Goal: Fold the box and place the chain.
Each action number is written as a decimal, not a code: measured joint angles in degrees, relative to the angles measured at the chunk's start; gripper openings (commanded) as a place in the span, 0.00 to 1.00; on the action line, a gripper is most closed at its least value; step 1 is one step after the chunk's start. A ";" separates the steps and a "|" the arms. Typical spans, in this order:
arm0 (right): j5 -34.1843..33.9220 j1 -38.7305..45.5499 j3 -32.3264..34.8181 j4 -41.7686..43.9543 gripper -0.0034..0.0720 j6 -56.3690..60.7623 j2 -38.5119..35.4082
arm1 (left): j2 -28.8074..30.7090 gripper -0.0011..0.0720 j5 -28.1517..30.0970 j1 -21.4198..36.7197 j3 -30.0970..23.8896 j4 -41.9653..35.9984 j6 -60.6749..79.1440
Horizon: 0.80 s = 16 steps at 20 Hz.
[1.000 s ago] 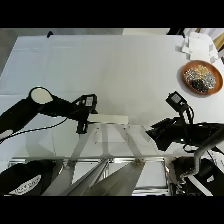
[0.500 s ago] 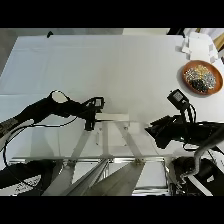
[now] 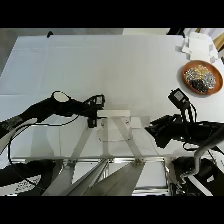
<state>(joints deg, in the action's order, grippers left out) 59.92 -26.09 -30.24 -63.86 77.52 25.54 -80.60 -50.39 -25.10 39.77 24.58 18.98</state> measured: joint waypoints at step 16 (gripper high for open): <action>-0.83 0.00 0.00 -0.42 0.50 0.02 0.00 | -0.66 0.02 -2.71 0.02 -0.02 5.53 0.31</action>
